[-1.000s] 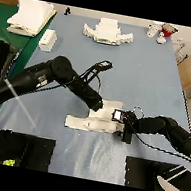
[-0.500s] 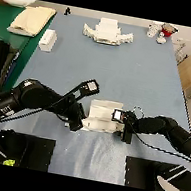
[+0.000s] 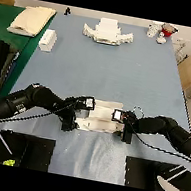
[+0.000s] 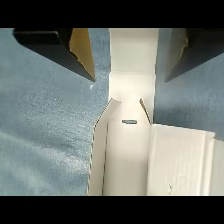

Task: Fold the box.

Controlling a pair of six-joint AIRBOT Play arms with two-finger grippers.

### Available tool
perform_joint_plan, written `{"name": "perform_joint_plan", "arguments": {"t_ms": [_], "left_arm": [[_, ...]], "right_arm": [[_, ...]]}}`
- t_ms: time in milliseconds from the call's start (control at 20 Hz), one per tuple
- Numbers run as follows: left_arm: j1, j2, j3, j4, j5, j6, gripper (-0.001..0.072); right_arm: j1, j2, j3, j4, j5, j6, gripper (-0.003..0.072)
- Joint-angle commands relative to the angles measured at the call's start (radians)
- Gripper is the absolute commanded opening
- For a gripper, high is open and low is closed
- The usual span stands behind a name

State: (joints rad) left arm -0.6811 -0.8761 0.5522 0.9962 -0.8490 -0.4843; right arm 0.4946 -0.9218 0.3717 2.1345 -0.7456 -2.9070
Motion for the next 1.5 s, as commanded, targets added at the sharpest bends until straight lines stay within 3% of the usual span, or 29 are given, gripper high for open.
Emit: {"name": "perform_joint_plan", "arguments": {"t_ms": [0,200,250,300,350,400,650,700,750,1200,1250,1300,1350,1450], "left_arm": [[0.007,-0.096,-0.005,-0.054,0.079,0.081,0.0653],[0.001,-0.161,-0.005,-0.111,0.116,0.125,0.0651],[0.001,-0.172,-0.005,-0.132,0.116,0.144,0.0582],[0.001,-0.178,-0.005,-0.157,0.114,0.171,0.0423],[0.001,-0.179,-0.005,-0.178,0.114,0.202,0.0331],[0.001,-0.179,-0.005,-0.212,0.117,0.236,0.0288],[0.001,-0.199,-0.005,-0.302,0.142,0.312,0.027],[0.0,-0.208,-0.005,-0.303,0.135,0.312,0.013],[-0.005,-0.215,-0.005,-0.303,0.134,0.312,0.0109],[-0.042,-0.275,-0.004,-0.415,0.18,0.364,0.011],[-0.041,-0.275,-0.004,-0.414,0.18,0.364,0.0155],[-0.04,-0.275,-0.004,-0.412,0.18,0.364,0.0327],[-0.04,-0.274,-0.004,-0.409,0.18,0.364,0.0434],[-0.04,-0.273,-0.004,-0.381,0.174,0.353,0.0433]], "right_arm": [[0.0,0.0,0.001,0.0,0.0,0.0,0.0405],[0.0,0.001,0.001,0.0,0.0,0.0,0.0406],[0.0,0.0,0.001,0.0,0.0,0.0,0.0405],[0.0,0.0,0.001,0.0,0.0,0.0,0.0405],[0.0,0.0,0.001,0.0,0.0,0.0,0.0405],[0.0,0.001,0.001,0.0,0.0,0.0,0.0405],[0.0,0.0,0.001,0.0,0.0,0.0,0.0405],[0.0,0.001,0.001,0.0,0.0,0.0,0.0405],[0.0,0.0,0.001,0.0,0.0,0.0,0.0405],[0.0,0.0,0.001,0.0,0.0,0.0,0.0405],[0.0,0.001,0.001,0.0,0.0,0.0,0.0406],[0.0,0.0,0.001,0.0,0.0,0.0,0.0405],[0.0,0.0,0.001,0.0,0.0,0.0,0.0405],[0.0,0.001,0.001,0.0,0.0,0.0,0.0405]]}}
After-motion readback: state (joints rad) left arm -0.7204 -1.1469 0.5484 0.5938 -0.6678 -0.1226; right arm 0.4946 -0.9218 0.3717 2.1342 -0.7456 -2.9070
